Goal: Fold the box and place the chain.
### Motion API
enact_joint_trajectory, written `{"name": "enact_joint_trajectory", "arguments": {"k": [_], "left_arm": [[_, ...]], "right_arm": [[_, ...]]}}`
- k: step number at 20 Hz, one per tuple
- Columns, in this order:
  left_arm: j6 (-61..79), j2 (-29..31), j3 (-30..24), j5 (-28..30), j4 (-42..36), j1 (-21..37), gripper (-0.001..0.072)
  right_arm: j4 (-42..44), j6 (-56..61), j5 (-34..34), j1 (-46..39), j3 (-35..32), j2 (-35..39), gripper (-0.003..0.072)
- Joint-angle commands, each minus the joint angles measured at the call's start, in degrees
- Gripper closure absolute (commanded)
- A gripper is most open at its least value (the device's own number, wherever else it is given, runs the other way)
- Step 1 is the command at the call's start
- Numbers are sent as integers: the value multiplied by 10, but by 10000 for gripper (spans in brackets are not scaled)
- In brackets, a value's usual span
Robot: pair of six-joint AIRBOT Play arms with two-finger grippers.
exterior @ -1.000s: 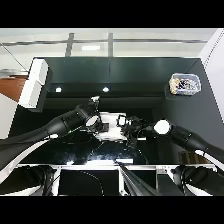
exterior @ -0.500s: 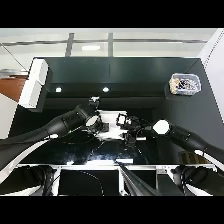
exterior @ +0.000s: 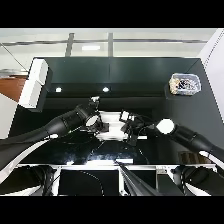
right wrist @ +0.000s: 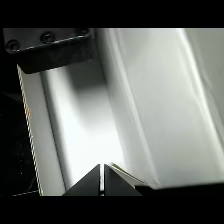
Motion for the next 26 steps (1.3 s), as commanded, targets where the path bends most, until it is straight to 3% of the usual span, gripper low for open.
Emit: {"name": "enact_joint_trajectory", "arguments": {"k": [1, 6, 9, 12, 19, 24, 25, 26], "left_arm": [[1, 0, 0, -2, 1, 0, 683], [1, 0, 0, -2, 1, 0, 683], [1, 0, 0, -2, 1, 0, 683], [1, 0, 0, -3, 1, 0, 683], [1, 0, 0, -2, 1, 0, 683], [1, 0, 0, 0, 1, 0, 683], [1, 0, 0, 0, 1, 0, 683], [1, 0, 0, 0, 1, 0, 683]], "right_arm": [[-77, 141, 77, -53, 0, 45, 644], [-128, 364, 212, -212, 0, 91, 644], [-131, 541, 237, -325, 0, 89, 645], [-130, 625, 237, -379, -24, 85, 644], [-99, 666, 213, -312, -69, -21, 644], [97, 521, 161, -225, -66, -57, 643], [112, 503, 169, -222, -59, -57, 553], [107, 496, 184, -223, -47, -57, 300]]}}
